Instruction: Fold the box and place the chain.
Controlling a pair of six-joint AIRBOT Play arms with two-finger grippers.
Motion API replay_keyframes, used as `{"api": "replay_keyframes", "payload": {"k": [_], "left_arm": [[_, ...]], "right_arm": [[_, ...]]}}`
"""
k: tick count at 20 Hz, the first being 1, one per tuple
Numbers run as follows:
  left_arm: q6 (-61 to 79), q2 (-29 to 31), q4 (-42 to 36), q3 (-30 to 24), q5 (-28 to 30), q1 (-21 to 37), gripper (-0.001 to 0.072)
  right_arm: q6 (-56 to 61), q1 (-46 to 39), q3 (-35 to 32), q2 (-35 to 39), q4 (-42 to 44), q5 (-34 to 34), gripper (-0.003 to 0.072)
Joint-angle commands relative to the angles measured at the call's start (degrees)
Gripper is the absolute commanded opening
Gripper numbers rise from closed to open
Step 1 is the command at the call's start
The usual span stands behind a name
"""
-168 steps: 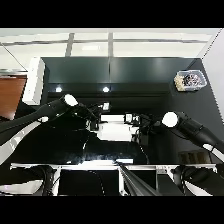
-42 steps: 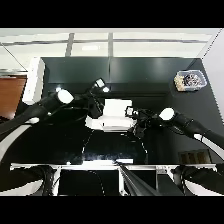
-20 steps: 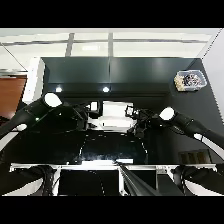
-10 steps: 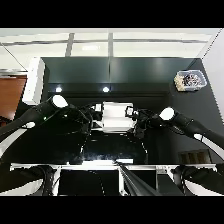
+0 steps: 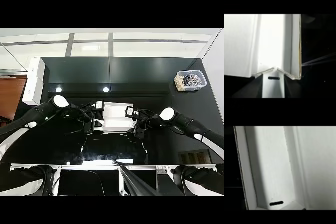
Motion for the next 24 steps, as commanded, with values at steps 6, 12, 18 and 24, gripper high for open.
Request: {"api": "replay_keyframes", "payload": {"k": [6, 12, 18, 24], "left_arm": [[0.13, -2.19, -5.62, 0.00, -0.02, -1.16, 0.0226], [0.57, -2.19, -5.60, 0.00, 0.44, -1.29, 0.0478], [0.52, -2.16, -5.60, 0.00, 1.07, -1.29, 0.0400], [-4.17, 1.07, -0.31, 0.11, 0.92, 0.13, 0.0029]], "right_arm": [[0.02, 0.04, -0.04, -0.02, 0.02, -0.07, 0.0016], [0.02, 0.04, -0.04, -0.02, 0.02, -0.44, 0.0016], [0.02, 0.04, -0.04, -0.02, 0.02, -0.44, 0.0016], [0.02, 0.04, -0.04, -0.02, 0.02, -0.44, 0.0016]]}}
